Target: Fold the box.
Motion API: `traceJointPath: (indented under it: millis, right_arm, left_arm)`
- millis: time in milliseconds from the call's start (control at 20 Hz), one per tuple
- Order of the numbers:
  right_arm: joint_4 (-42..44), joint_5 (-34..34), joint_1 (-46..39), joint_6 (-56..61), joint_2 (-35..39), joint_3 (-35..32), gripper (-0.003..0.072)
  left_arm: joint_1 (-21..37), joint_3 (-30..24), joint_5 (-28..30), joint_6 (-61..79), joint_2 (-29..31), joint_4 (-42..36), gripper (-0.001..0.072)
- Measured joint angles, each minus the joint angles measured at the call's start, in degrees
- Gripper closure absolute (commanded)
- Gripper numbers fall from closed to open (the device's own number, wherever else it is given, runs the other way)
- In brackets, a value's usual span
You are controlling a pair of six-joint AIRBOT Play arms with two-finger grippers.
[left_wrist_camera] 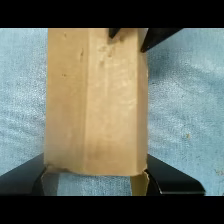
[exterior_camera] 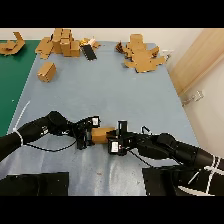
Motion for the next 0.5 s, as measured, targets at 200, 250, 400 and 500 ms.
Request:
traceJointPath:
  millis: [200,250,400,500]
  right_arm:
    - [-1.0,1.3,0.0,0.0,0.1,0.4,0.0531]
    - [-1.0,1.4,0.0,0.0,0.1,0.5,0.0531]
    - [-1.2,1.7,0.0,0.0,0.0,0.8,0.0588]
    - [-1.2,1.7,0.0,0.0,-0.5,0.9,0.0594]
  left_arm:
    - [0.0,0.0,0.0,0.0,0.0,0.0,0.033]
    - [0.0,0.0,0.0,0.0,0.0,0.0,0.0329]
    - [0.0,0.0,0.0,0.0,0.0,0.0,0.033]
    - [0.0,0.0,0.0,0.0,0.0,0.0,0.0329]
